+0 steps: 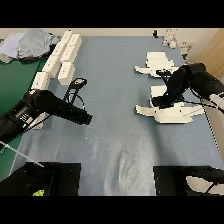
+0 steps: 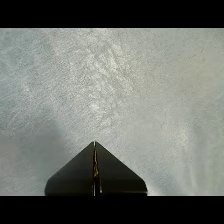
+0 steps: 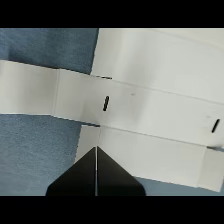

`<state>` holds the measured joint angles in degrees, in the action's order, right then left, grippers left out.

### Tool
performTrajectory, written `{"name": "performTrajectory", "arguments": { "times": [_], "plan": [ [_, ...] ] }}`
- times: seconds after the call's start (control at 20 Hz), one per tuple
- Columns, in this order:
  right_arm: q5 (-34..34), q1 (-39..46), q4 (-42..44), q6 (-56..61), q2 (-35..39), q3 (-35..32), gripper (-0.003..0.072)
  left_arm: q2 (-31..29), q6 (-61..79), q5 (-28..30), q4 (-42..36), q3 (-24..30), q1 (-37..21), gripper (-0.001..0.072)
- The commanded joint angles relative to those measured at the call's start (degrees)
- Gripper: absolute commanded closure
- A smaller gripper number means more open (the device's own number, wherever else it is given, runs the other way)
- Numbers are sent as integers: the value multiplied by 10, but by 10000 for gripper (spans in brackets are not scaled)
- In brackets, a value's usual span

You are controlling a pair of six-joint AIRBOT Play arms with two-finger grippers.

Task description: Fold the box.

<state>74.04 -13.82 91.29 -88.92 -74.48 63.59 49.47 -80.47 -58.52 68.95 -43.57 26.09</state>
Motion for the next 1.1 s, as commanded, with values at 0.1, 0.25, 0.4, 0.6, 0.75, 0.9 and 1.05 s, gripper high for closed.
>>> {"name": "performTrajectory", "arguments": {
  "times": [0.1,0.25,0.4,0.6,0.75,0.9,1.05],
  "plan": [
    [0,0,0,0,0,0,683,0,0,0,0,0,0,697],
    [0,0,0,0,0,0,683,0,0,0,0,0,0,697],
    [0,0,0,0,0,0,682,0,0,0,0,0,0,697],
    [0,0,0,0,0,0,682,0,0,0,0,0,0,697],
    [-8,0,0,0,0,0,683,0,0,0,0,0,0,697],
    [-32,0,28,0,0,0,682,0,0,3,0,0,0,697],
    [-31,0,91,33,0,2,682,0,0,17,0,0,0,697]
  ]
}}
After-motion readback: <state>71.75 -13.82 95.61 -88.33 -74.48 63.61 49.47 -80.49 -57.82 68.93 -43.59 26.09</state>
